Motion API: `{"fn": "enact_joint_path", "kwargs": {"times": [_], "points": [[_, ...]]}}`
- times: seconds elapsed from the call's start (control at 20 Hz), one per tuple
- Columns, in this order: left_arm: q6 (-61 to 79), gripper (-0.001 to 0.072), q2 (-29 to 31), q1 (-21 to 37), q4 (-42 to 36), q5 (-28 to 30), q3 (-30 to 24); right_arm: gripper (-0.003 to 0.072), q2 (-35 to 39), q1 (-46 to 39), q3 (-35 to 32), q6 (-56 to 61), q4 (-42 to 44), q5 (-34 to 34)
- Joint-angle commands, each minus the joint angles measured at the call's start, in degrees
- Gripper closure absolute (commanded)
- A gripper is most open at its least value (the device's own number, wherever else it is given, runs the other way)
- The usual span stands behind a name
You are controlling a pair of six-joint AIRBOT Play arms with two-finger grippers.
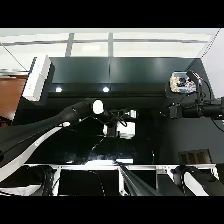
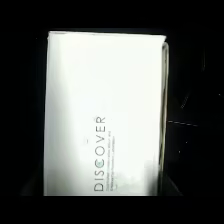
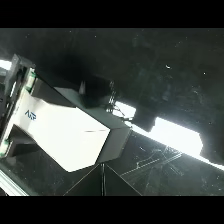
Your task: Fold the box and place the chain.
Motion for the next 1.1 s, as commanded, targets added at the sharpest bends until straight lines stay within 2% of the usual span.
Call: {"fn": "enact_joint_path", "kwargs": {"times": [0.0, 0.05, 0.15, 0.3, 0.45, 0.65, 0.75, 0.9, 1.05], "points": [[-6.6, 0.0377, 0.0, -0.7, 3.7, 1.2, 0.1, 0.0668, 0.0, 0.0, 0.0, 0.0, 0.0, 0.0], [-7.7, 0.0416, 0.6, -0.2, 4.9, 0.5, 0.1, 0.0668, 0.0, 0.0, 0.0, 0.0, 0.0, 0.0], [-14.4, 0.0423, 2.4, 2.0, 8.5, -0.8, 0.1, 0.0667, 0.0, 0.0, 0.0, 0.0, 0.0, 0.0], [-30.0, 0.0422, 6.7, 9.0, 19.0, -6.3, 0.0, 0.0668, 0.0, 0.0, 0.0, 0.0, 0.0, 0.0], [-39.6, 0.0422, 12.0, 20.5, 26.0, -14.3, -0.1, 0.0668, 0.0, 0.0, 0.0, 0.0, 0.0, -0.2], [-54.3, 0.0423, 18.8, 40.2, 28.0, -27.0, -0.6, 0.0668, 0.0, 0.0, 0.0, 0.0, 0.0, -0.5], [-54.3, 0.0423, 22.1, 49.3, 29.9, -26.7, -2.5, 0.0668, 0.0, 0.0, 0.0, 0.0, 0.0, -0.7], [-54.9, 0.0423, 24.3, 62.0, 32.0, -21.8, -5.8, 0.0668, 0.0, 0.0, 0.0, 0.0, 0.0, -1.3], [-52.1, 0.0422, 24.2, 69.9, 32.0, -15.2, -9.9, 0.0668, 0.0, 0.0, 0.0, -0.2, 0.0, -2.1]]}}
